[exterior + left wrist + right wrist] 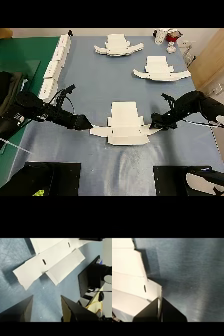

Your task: Fold the box.

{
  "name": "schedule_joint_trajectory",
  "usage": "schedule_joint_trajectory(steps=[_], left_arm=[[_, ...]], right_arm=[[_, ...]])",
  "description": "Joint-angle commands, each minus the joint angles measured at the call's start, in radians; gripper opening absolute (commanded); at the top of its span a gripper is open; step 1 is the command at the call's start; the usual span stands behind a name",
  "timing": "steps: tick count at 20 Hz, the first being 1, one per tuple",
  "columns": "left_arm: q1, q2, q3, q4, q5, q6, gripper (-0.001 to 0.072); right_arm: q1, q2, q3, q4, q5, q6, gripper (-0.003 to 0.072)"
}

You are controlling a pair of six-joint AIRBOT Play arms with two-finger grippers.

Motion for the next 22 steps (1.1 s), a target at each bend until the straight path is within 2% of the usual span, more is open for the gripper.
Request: schedule_joint_trajectory(steps=[1,5,7,11,14,19,22], left_arm=[[0.0,-0.003,-0.001,-0.006,0.032,0.0,0.0525],[0.029,-0.091,0.021,-0.009,0.044,0.005,0.0525],[0.063,-0.175,0.063,-0.028,0.035,0.031,0.0525],[0.097,-0.38,0.161,-0.125,0.022,0.139,0.0525],[0.097,-0.53,0.22,-0.164,0.035,0.188,0.0525],[0.05,-0.737,0.359,-0.238,0.049,0.318,0.0525],[-0.012,-0.827,0.46,-0.24,0.005,0.379,0.0525]], right_arm=[[0.01,-0.024,0.001,0.088,-0.02,-0.132,0.0012],[0.056,0.013,-0.012,0.21,-0.009,-0.254,0.0002],[0.082,0.081,-0.063,0.24,0.045,-0.276,0.0002],[0.132,0.246,-0.226,0.249,0.225,-0.277,0.0002],[0.153,0.292,-0.264,0.249,0.262,-0.277,0.0002],[0.153,0.298,-0.263,0.253,0.261,-0.277,0.0002],[0.153,0.295,-0.263,0.253,0.26,-0.277,0.0002]])
